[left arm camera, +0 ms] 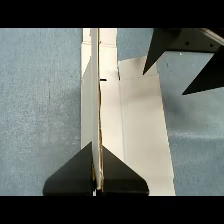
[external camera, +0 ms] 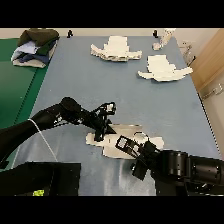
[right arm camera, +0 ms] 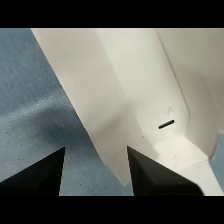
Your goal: Fold the box.
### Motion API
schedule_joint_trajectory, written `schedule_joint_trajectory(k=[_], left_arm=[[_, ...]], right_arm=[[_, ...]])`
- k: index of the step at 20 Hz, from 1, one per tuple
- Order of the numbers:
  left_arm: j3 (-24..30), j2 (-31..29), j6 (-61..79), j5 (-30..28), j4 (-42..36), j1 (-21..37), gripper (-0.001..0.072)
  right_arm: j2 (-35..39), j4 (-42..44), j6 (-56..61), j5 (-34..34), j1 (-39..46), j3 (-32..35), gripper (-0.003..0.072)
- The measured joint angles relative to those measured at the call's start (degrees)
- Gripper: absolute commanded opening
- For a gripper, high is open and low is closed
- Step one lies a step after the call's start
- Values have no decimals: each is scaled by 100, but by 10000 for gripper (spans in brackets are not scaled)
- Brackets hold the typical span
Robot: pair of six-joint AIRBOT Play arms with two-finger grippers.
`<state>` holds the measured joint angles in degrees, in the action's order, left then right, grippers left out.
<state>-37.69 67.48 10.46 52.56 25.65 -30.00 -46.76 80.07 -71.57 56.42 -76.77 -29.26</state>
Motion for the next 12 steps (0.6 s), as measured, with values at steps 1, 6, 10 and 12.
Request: schedule_joint_trajectory(k=[1, 6, 10, 12], left_arm=[[0, 0, 0, 0, 0, 0, 13], [0, 0, 0, 0, 0, 0, 13], [0, 0, 0, 0, 0, 0, 13], [0, 0, 0, 0, 0, 0, 12]], right_arm=[[-83, -26, -48, -35, -15, 0, 581], [-466, -737, 358, -122, -46, 0, 581], [-546, -1314, 1189, -131, -55, -79, 581], [-546, -1423, 1517, -79, -55, -186, 582]])
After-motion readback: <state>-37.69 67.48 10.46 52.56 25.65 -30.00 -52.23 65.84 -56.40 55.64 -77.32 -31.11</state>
